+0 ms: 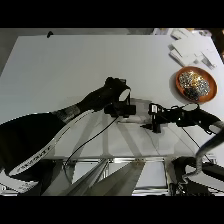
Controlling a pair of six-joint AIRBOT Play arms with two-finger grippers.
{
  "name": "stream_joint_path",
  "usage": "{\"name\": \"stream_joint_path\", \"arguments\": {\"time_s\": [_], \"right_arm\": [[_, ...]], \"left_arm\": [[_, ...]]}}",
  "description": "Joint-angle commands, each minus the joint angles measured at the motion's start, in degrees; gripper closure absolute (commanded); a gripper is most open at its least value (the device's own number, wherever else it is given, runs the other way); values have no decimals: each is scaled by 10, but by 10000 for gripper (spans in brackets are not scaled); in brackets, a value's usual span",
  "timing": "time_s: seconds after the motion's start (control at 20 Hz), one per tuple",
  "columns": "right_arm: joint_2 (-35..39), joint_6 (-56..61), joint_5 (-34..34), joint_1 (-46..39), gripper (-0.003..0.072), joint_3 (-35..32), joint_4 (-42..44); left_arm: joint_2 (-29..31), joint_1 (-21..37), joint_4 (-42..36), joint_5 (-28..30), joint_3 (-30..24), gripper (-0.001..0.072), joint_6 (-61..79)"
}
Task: Fold the box and place the chain.
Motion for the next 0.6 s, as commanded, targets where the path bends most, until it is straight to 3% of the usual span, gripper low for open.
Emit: {"name": "stream_joint_path", "arguments": {"time_s": [0.0, 0.4, 0.55], "right_arm": [[0, 0, 1, 0, 347, 0, 0], [0, 0, 1, 0, 347, 0, 0], [0, 0, 1, 0, 347, 0, 0]], "left_arm": [[-19, -1, 36, -55, 16, 441, -2], [-37, 6, 27, -40, 16, 446, 26], [-42, 11, 7, -12, 16, 556, 35]]}}
